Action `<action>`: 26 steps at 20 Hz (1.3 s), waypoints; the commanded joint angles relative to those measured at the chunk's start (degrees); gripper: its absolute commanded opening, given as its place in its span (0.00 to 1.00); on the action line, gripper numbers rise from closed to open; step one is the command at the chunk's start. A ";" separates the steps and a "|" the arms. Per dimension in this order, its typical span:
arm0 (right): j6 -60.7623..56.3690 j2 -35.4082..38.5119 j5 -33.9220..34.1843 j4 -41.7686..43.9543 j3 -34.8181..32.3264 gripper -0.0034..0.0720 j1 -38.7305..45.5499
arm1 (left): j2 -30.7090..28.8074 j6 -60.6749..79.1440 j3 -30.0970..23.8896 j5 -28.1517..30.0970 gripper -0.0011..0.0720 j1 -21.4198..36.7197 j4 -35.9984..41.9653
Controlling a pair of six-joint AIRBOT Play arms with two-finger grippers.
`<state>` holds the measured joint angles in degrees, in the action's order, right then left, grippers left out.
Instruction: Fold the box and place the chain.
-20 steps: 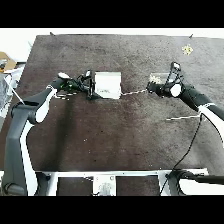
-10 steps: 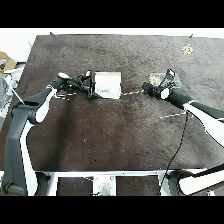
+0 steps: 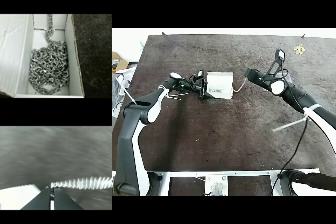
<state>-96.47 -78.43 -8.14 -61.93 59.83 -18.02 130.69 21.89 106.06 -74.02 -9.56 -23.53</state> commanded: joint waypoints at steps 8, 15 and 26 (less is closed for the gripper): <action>2.45 2.27 11.17 -1.05 8.31 0.04 -15.13 | 0.02 0.02 0.00 0.02 0.19 0.02 0.00; 2.14 -11.19 -2.01 0.42 8.28 0.06 -16.79 | 0.02 0.02 0.00 0.02 0.19 0.02 0.00; 1.11 3.30 -24.26 -18.05 7.58 0.40 -1.27 | 0.02 0.02 0.00 0.02 0.19 0.02 0.00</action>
<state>-93.84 -80.66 -23.03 -71.81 67.90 -24.49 130.69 21.89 106.06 -74.02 -9.56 -23.51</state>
